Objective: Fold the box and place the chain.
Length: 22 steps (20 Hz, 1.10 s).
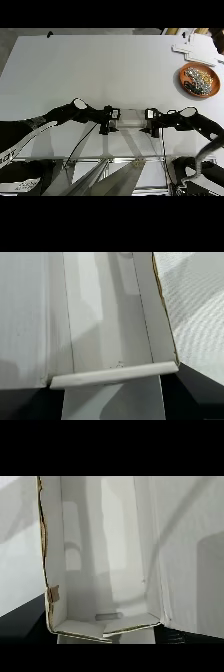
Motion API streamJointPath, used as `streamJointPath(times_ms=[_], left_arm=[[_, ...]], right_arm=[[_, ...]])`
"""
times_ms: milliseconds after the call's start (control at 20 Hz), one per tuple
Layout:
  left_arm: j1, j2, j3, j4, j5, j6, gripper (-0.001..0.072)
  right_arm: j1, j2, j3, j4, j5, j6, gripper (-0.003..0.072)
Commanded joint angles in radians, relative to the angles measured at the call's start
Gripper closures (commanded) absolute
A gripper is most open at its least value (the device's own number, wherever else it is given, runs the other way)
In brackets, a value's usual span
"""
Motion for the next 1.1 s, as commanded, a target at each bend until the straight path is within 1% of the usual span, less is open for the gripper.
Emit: streamJointPath(times_ms=[0, 100, 200, 350, 500, 650, 700, 750, 850, 950, 1050], left_arm=[[0.000, 0.000, 0.000, 0.000, -0.001, 0.000, 0.0501], [0.000, 0.000, 0.000, 0.000, -0.001, 0.000, 0.0501], [0.000, 0.000, 0.000, 0.000, -0.001, 0.000, 0.0501], [0.000, 0.000, 0.000, 0.000, -0.001, 0.000, 0.0501], [0.000, 0.000, 0.000, 0.000, -0.001, 0.000, 0.0501], [0.000, 0.000, 0.000, 0.000, -0.001, 0.000, 0.0501], [0.000, 0.000, 0.000, 0.000, -0.001, 0.000, 0.0501], [0.000, 0.000, 0.000, 0.000, -0.001, 0.000, 0.0501], [0.000, 0.000, 0.000, 0.000, -0.001, 0.000, 0.0501], [0.000, 0.000, 0.000, 0.000, -0.001, 0.000, 0.0501], [0.000, 0.000, 0.000, 0.000, -0.001, 0.000, 0.0501]], right_arm=[[0.000, 0.002, 0.000, -0.008, 0.002, 0.000, -0.0007], [0.000, 0.020, 0.001, -0.011, 0.003, 0.010, -0.0005], [0.000, 0.065, 0.001, -0.068, 0.006, 0.068, -0.0005], [0.000, 0.162, 0.001, -0.277, 0.022, 0.227, -0.0005], [0.000, 0.257, 0.000, -0.462, 0.078, 0.462, 0.0004], [0.000, 0.320, 0.000, -0.605, 0.156, 0.636, 0.0008], [0.000, 0.349, 0.001, -0.631, 0.186, 0.664, 0.0042], [0.000, 0.385, 0.000, -0.635, 0.203, 0.684, 0.0056], [0.000, 0.470, 0.000, -0.610, 0.208, 0.718, 0.0056], [0.000, 0.541, 0.000, -0.538, 0.201, 0.717, 0.0057], [0.000, 0.576, 0.000, -0.454, 0.190, 0.716, 0.0057]])
